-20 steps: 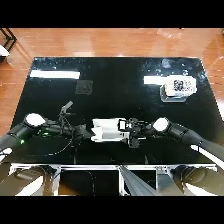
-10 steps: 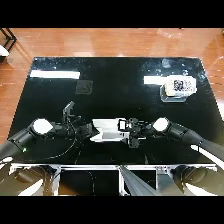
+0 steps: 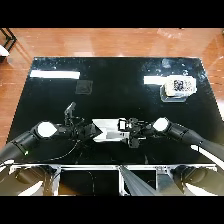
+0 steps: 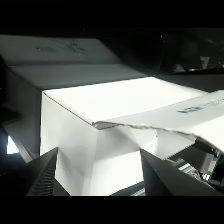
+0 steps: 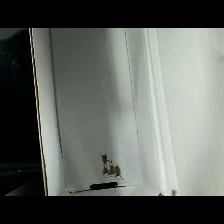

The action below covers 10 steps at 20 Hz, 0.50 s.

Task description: Fold the box and place the chain.

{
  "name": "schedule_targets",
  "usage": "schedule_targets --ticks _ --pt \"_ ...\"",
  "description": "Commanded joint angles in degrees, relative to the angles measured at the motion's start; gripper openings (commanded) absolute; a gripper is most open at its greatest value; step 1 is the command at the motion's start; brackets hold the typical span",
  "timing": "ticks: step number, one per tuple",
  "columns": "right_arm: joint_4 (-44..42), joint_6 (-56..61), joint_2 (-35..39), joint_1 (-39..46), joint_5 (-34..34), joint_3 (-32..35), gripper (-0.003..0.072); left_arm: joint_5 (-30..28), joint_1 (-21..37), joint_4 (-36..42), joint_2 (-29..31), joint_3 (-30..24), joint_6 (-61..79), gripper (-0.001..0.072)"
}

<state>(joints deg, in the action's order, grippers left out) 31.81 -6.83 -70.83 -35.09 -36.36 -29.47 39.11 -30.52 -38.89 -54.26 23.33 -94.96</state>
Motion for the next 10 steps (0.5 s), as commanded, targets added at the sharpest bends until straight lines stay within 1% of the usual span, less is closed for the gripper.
schedule_targets --ticks 1,7,10 --pt "0.0 0.0 0.0 0.0 0.0 0.0 0.0306 -1.9 -1.2 -0.1 0.0 0.0 -1.6 0.0606" --pt "0.0 0.0 0.0 0.0 0.0 0.0 0.0306 -3.0 -1.8 -2.9 0.0 0.0 -4.8 0.0605" --pt "0.0 0.0 0.0 0.0 0.0 0.0 0.0306 -3.2 -1.9 -2.9 0.0 0.0 -4.9 0.0603"
